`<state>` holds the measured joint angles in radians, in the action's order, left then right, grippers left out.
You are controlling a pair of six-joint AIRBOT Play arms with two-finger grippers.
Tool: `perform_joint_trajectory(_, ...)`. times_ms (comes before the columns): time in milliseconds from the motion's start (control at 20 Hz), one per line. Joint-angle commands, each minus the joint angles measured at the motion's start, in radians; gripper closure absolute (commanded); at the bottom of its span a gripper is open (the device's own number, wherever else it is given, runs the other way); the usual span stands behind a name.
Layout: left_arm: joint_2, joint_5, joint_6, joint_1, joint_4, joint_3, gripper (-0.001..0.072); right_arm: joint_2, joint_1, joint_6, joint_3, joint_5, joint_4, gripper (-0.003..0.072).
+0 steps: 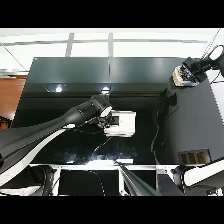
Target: Fold the box and place the chain.
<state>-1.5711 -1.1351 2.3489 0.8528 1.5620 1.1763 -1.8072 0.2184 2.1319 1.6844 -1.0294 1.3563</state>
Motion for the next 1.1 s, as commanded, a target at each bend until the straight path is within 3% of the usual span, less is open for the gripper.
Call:
perform_joint_trajectory(0,0.000,-0.002,-0.001,0.000,0.000,0.001,0.0680,-0.092,0.010,0.105,0.089,-0.034,-0.050,0.0092)
perform_joint_trajectory(100,0.000,-0.002,0.000,0.000,0.000,0.001,0.0681,-0.098,0.015,0.124,0.089,-0.008,-0.052,0.0139)
perform_joint_trajectory(650,0.000,-0.002,0.000,0.000,0.000,0.001,0.0680,-0.132,0.042,0.115,0.090,0.044,-0.169,0.0140)
perform_joint_trajectory(1050,0.000,-0.003,-0.001,0.000,0.000,0.001,0.0680,-0.174,0.041,0.097,0.091,0.055,-0.172,0.0141)
